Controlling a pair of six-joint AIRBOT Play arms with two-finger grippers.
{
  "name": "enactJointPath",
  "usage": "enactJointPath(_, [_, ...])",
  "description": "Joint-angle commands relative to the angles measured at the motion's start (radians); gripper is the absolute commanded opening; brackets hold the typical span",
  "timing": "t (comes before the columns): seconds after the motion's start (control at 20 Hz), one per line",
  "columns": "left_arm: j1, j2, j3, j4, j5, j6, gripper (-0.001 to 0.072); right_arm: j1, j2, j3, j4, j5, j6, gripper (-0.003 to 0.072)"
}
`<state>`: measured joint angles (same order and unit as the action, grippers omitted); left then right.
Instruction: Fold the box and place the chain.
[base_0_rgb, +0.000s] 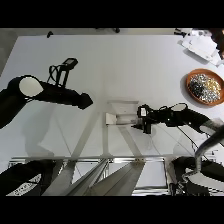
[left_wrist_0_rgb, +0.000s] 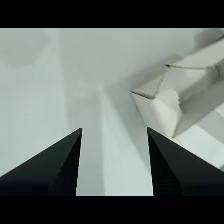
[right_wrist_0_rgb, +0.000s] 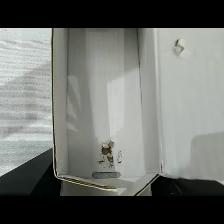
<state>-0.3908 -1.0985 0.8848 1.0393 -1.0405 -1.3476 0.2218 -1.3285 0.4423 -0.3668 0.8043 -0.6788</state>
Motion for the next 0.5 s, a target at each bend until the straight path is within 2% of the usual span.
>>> enactJointPath(0.0, [-0.064, -0.079, 0.002, -0.101, -0.028, -0.056, 0.0456, 0.0, 0.001, 0.0, 0.0, 0.0, 0.0, 0.0441])
enactJointPath(0.25, [-0.259, -0.212, 0.099, 0.091, -0.06, -0.446, 0.0455, 0.0, 0.001, 0.0, 0.0, 0.0, 0.0, 0.0441])
enactJointPath(0.4, [-0.299, -0.272, 0.153, 0.144, -0.06, -0.627, 0.0449, 0.0, 0.001, 0.0, 0.0, 0.0, 0.0, 0.0441])
enactJointPath(0.45, [-0.309, -0.285, 0.159, 0.153, -0.051, -0.66, 0.0412, 0.0, 0.001, 0.0, 0.0, 0.0, 0.0, 0.0441])
